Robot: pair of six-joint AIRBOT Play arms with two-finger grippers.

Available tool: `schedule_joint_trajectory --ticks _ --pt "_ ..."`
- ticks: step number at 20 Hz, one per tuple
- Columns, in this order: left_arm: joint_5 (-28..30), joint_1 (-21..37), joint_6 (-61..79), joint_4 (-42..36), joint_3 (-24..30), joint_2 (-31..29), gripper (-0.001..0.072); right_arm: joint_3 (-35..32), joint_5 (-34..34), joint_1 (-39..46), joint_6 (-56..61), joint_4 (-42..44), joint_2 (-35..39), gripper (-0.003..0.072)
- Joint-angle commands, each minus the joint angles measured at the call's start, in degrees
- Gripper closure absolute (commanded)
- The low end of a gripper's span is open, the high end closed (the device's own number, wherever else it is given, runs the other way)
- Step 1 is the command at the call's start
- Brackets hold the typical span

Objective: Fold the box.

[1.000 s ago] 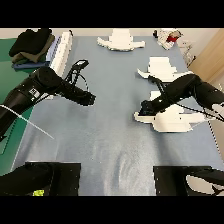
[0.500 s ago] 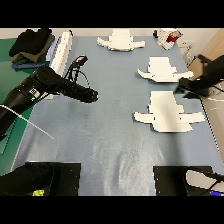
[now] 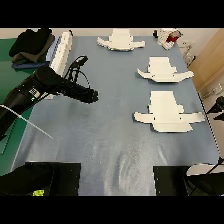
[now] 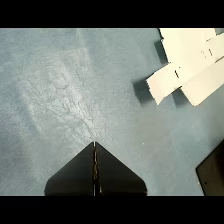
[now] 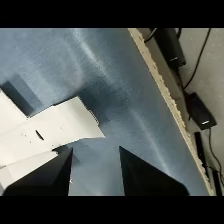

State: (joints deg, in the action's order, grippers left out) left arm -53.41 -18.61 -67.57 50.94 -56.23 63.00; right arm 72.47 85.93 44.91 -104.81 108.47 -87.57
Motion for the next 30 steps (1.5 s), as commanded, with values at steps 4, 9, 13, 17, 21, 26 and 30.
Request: schedule_joint_trajectory --ticks 4,9,13,17,21,26,30 --pt "-0.81 0.0 0.0 -1.11 -0.07 0.02 0.0697 0.26 3.69 4.26 -13.79 11.56 -9.53 0.0249" --pt "-0.81 0.0 0.02 -2.32 -0.07 0.02 0.0697 1.97 4.96 3.91 -16.35 15.17 -12.13 0.0276" --pt "-0.85 0.0 0.02 -2.36 -0.07 0.02 0.0697 2.21 6.73 3.21 -17.42 17.59 -12.48 0.0394" --pt "-1.4 0.0 0.02 -2.36 -0.07 0.02 0.0697 2.21 7.34 0.07 -17.86 17.53 -12.48 0.0576" --pt "-2.23 0.0 0.04 -2.38 -0.07 0.02 0.0697 2.21 7.78 -5.2 -17.09 17.97 -12.33 0.0684" --pt "-2.75 0.02 0.09 -2.27 -0.07 0.02 0.0697 -2.23 5.49 -15.69 -11.67 22.53 -5.66 0.0684" --pt "-5.16 0.55 1.14 -2.1 -0.07 0.02 0.0697 -18.64 -6.47 -24.92 -4.44 22.8 9.2 0.0684"
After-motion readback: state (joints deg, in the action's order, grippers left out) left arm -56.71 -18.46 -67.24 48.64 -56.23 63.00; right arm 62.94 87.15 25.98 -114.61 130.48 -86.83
